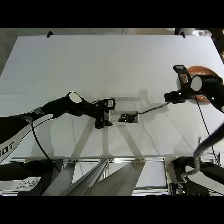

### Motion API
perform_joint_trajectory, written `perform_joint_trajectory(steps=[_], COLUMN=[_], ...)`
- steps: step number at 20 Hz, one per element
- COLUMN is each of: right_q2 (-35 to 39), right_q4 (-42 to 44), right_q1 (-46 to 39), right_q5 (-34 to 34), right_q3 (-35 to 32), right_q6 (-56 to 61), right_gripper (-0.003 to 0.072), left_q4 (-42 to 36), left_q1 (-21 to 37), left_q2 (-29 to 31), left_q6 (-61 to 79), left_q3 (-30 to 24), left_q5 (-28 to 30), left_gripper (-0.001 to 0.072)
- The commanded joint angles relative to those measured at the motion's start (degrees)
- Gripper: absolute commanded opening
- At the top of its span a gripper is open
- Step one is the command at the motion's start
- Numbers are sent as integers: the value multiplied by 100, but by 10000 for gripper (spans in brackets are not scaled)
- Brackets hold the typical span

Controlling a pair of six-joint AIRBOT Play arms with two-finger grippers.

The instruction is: Fold the box and place the chain.

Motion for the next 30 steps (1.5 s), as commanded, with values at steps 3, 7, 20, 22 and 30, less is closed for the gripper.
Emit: perform_joint_trajectory(steps=[3,7,20,22,30], right_q2=[1213,1849,2166,2166,2166], right_q4=[1379,2684,3654,3921,4538], right_q1=[4,4,1832,1958,2002], right_q5=[452,1080,365,140,-9], right_q3=[2,0,-208,-208,-208], right_q6=[-774,-1412,-1613,-1617,-1725], right_gripper=[16,16,16,16,16], left_q4=[2,2,2,2,2], left_q1=[4,4,4,4,4], left_q2=[2,2,2,2,2], left_q6=[0,0,0,0,0], left_q3=[4,4,4,4,4], left_q5=[0,2,0,0,0], left_gripper=[450,450,450,450,450])
